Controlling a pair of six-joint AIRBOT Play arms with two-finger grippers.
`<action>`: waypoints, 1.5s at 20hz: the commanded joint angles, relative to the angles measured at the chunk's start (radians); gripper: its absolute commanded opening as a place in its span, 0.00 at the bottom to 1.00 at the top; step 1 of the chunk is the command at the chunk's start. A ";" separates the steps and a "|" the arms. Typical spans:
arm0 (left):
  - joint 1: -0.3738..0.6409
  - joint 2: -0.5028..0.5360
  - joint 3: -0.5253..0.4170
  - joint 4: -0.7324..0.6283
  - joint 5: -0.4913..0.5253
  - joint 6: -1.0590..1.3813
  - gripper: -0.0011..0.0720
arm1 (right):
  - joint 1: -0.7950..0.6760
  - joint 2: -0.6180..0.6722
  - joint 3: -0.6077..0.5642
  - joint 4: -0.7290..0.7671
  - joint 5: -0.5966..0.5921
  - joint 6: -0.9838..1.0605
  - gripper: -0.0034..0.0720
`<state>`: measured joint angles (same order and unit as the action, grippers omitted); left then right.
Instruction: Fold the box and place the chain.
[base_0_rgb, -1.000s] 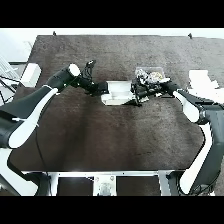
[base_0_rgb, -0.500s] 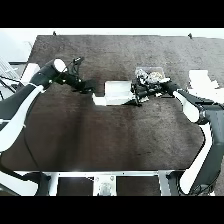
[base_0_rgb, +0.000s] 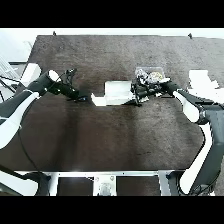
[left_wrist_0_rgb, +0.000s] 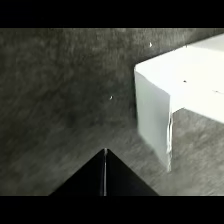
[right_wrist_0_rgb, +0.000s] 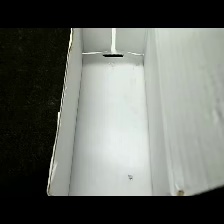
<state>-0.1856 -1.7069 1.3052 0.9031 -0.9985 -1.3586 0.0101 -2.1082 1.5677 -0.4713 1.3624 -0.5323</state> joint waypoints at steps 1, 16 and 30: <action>-0.011 -0.054 -0.013 -0.175 0.058 0.098 0.04 | 0.000 0.000 0.000 0.000 0.000 0.000 0.82; -0.076 -0.103 0.101 -0.266 0.036 0.112 0.04 | 0.000 0.000 0.000 0.000 0.000 0.000 0.82; -0.105 -0.103 0.108 -0.335 0.020 0.124 0.50 | 0.000 0.000 0.000 0.000 0.000 0.000 0.82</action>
<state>-0.2806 -1.8107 1.4109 0.5716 -0.9855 -1.2057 0.0101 -2.1082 1.5677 -0.4713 1.3624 -0.5323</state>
